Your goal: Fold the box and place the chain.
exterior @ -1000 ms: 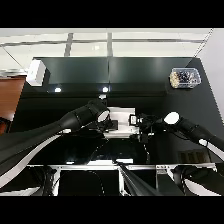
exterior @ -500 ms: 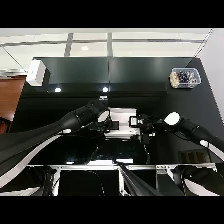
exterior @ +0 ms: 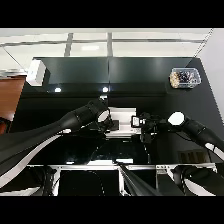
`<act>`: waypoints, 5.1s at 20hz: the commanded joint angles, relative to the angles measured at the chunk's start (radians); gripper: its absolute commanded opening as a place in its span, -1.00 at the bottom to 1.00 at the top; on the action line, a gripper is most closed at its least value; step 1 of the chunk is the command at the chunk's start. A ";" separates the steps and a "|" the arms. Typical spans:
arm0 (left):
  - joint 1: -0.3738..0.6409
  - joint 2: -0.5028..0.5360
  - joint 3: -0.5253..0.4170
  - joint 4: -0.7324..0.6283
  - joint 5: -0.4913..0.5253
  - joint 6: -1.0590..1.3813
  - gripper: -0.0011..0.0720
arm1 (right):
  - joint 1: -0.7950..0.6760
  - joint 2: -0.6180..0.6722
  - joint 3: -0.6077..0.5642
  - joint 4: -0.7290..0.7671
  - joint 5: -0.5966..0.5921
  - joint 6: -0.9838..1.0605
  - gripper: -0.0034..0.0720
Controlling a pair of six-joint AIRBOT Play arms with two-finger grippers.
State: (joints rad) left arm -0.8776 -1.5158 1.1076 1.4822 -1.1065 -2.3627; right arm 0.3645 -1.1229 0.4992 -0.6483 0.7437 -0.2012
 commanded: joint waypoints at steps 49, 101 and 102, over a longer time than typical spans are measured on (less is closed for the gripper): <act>0.001 0.000 0.000 0.001 -0.008 0.000 -0.90 | -0.031 -0.029 0.000 0.166 0.077 -0.039 -0.25; 0.001 0.000 0.000 0.001 -0.008 0.000 -0.90 | -0.330 -0.027 -0.081 0.033 0.266 1.358 -0.87; 0.001 0.000 0.000 0.001 -0.008 0.000 -0.90 | -0.320 -0.032 -0.081 0.095 0.271 1.276 -0.87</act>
State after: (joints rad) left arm -0.8768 -1.5162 1.1076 1.4830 -1.1149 -2.3627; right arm -0.0349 -1.1210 0.4221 -0.6933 1.0508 1.1820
